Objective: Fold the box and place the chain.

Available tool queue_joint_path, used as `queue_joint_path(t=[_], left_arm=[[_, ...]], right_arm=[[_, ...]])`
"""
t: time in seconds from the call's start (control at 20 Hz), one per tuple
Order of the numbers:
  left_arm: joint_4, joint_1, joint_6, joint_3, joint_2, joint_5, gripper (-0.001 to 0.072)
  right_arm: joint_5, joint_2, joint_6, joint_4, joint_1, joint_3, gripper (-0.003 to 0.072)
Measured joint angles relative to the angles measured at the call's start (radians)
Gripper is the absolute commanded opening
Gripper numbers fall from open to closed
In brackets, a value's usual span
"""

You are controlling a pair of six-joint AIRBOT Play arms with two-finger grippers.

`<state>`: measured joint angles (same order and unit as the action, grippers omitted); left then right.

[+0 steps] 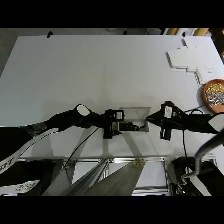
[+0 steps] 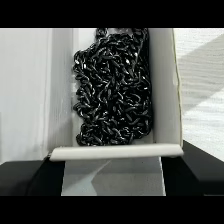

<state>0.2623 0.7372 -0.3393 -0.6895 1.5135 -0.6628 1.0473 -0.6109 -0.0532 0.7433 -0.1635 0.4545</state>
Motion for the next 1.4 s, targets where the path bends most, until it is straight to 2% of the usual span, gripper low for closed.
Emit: queue_joint_path(t=[0.2, 0.4, 0.45, 0.65, 0.7, 0.75, 0.8, 1.1, 1.25, 1.4], left_arm=[[0.000, 0.000, 0.000, 0.000, 0.000, 0.000, 0.0253], [0.000, 0.000, 0.000, 0.000, 0.000, 0.000, 0.0253], [0.000, 0.000, 0.000, 0.000, 0.000, 0.000, 0.0253], [0.000, 0.000, 0.000, 0.000, 0.000, 0.000, 0.0253], [0.000, 0.000, 0.000, 0.000, 0.000, 0.000, 0.0253], [0.000, 0.000, 0.000, 0.000, 0.000, 0.000, 0.0253], [0.000, 0.000, 0.000, 0.000, 0.000, 0.000, 0.0253], [0.000, 0.000, 0.000, 0.000, 0.000, 0.000, 0.0253], [0.000, 0.000, 0.000, 0.000, 0.000, 0.000, 0.0253], [0.000, 0.000, 0.000, 0.000, 0.000, 0.000, 0.0253]], right_arm=[[-0.024, -0.002, -0.007, -0.063, -0.101, 0.000, 0.0017], [-0.119, -0.071, -0.010, -0.089, -0.205, -0.001, 0.0024], [-0.143, -0.095, -0.010, -0.093, -0.224, -0.001, 0.0112], [-0.200, -0.168, -0.010, -0.087, -0.262, 0.013, 0.0120], [-0.200, -0.174, -0.010, -0.073, -0.262, 0.027, 0.0146], [-0.194, -0.179, -0.010, -0.060, -0.256, 0.048, 0.0233], [-0.180, -0.182, -0.010, -0.046, -0.238, 0.075, 0.0267], [-0.048, -0.191, 0.005, 0.004, 0.002, 0.210, 0.0269], [-0.052, -0.207, 0.053, 0.104, 0.128, 0.228, 0.0269], [-0.077, -0.258, 0.077, 0.225, 0.192, 0.229, 0.0266]])
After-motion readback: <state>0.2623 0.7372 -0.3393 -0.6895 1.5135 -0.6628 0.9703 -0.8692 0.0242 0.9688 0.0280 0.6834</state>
